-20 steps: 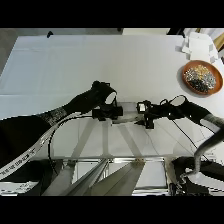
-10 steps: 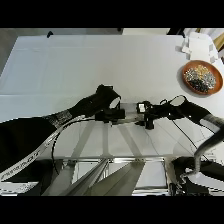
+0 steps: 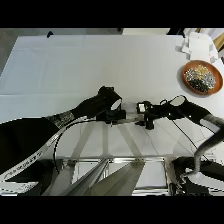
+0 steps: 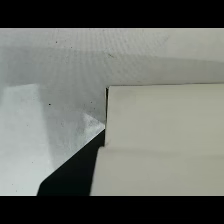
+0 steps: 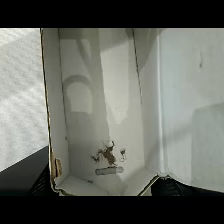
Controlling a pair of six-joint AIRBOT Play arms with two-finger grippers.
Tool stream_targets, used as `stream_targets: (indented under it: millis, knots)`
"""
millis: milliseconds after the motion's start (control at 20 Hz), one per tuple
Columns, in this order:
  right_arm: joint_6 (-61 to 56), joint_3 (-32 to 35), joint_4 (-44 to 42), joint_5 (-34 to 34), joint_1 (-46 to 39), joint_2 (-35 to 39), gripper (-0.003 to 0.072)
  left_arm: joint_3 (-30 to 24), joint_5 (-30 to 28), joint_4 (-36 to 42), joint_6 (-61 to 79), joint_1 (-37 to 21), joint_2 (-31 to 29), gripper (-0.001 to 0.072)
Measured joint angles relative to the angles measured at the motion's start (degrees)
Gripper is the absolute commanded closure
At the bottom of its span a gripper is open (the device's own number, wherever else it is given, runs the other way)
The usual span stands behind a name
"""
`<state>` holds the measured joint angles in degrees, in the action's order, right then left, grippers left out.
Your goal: Fold the box and place the chain.
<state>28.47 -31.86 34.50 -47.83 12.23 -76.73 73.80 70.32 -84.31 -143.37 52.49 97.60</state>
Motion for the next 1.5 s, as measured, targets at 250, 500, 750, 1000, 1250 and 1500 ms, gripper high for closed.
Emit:
stream_targets:
  millis: [250, 500, 750, 1000, 1250, 1500]
  knots:
    - [0.2, 0.0, 0.1, 0.0, 0.0, 0.0, 0.0275, 0.0, 1.0, -0.3, 0.5, -0.1, 0.0, 0.0419]
    - [0.1, 0.0, 0.0, 0.0, 0.0, 0.0, 0.0275, 0.0, 0.4, 0.2, 0.4, -1.4, -2.4, 0.0404]
    - [0.1, 0.0, 0.0, 0.1, 0.0, 0.0, 0.0275, 0.0, 0.3, 2.2, 0.9, -2.8, -4.8, 0.0218]
    - [0.1, 0.0, 0.0, 0.1, 0.0, 0.0, 0.0275, 0.0, 0.3, 8.0, 10.2, -3.7, -6.1, 0.0218]
    - [0.0, 0.0, 0.0, 0.1, 0.0, 0.0, 0.0275, 0.0, 0.8, 12.3, 27.7, -5.3, -11.2, 0.0218]
    - [0.0, 0.0, 0.0, 0.1, 0.0, 0.0, 0.0275, -1.2, 4.6, 13.4, 50.7, -9.7, -18.7, 0.0217]
